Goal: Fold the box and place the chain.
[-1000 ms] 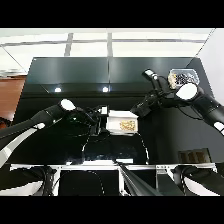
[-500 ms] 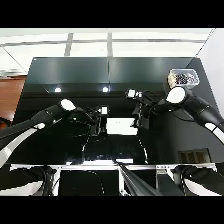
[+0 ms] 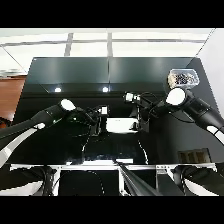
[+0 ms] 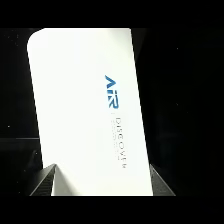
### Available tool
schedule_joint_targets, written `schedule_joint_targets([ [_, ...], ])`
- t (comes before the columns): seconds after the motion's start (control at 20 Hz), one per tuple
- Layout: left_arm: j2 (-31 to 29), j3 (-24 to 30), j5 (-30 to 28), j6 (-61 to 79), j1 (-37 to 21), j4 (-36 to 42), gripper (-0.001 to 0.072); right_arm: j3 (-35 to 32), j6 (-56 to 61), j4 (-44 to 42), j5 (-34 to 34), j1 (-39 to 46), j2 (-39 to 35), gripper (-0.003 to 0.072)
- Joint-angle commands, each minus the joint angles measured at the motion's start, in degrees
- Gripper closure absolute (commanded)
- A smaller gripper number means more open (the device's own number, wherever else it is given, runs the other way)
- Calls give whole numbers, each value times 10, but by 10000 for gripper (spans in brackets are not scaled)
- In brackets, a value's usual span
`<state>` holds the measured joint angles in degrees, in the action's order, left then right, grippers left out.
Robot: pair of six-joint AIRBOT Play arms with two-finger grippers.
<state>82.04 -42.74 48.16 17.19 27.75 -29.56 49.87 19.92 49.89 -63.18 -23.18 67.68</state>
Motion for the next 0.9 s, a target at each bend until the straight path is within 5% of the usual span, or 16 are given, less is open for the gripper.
schedule_joint_targets([
  [0.0,0,0,0,0,0,1,305,-3,-1,1,-14,-2,-11,-34],
  [0.25,0,0,0,0,0,1,305,-22,-21,1,30,-2,-3,-34],
  [0.35,0,0,0,0,0,1,305,-22,-24,1,36,-2,-2,275],
  [0.45,0,0,1,0,0,1,306,-21,-24,1,38,-2,-2,380],
  [0.85,0,0,0,0,0,1,306,-21,-21,1,34,-2,-2,381],
])
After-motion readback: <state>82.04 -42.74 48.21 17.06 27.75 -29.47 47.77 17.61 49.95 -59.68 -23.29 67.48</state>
